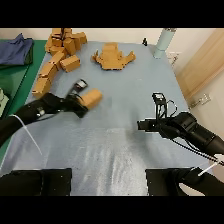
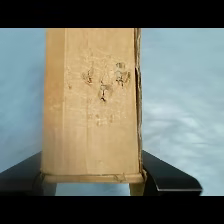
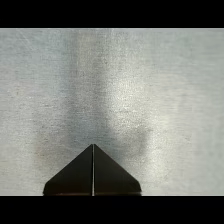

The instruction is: Fold the box.

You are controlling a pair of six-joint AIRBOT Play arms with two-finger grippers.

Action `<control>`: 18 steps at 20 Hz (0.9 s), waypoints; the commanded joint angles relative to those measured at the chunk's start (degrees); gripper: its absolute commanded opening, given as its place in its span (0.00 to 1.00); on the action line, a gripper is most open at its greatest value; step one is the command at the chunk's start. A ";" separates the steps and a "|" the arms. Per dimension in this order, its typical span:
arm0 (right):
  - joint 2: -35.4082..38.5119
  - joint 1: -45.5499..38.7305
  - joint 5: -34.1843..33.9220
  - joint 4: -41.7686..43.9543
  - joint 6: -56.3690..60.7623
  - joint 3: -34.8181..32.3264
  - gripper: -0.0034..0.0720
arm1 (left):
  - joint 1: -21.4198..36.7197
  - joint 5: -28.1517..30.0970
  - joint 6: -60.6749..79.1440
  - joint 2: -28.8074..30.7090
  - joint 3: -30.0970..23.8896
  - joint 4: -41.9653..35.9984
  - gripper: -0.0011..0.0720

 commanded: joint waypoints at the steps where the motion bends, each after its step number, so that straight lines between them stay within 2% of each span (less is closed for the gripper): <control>1: -0.07 -0.02 0.04 0.00 0.00 0.04 0.05 | 12.98 -9.25 -3.87 1.81 0.11 4.90 0.59; 2: -0.07 -0.02 0.31 0.00 0.00 0.04 0.05 | 15.32 -12.31 -3.89 2.97 -0.15 7.32 0.59; 7: -0.04 -0.02 2.43 -0.04 -0.02 0.04 0.05 | 27.30 -13.99 -5.99 12.26 -5.53 8.74 0.59; 10: -0.04 -0.02 3.28 -0.04 -0.09 0.04 0.05 | 33.88 -15.54 -5.99 15.85 -9.64 9.94 0.59; 15: -0.04 -0.02 3.65 -0.52 -0.13 0.04 0.05 | 43.28 -11.10 -5.81 15.41 -13.07 9.86 0.59; 18: -0.04 -0.02 3.85 -0.87 -0.11 0.02 0.05 | 43.98 -5.05 -5.84 14.25 -13.07 9.55 0.59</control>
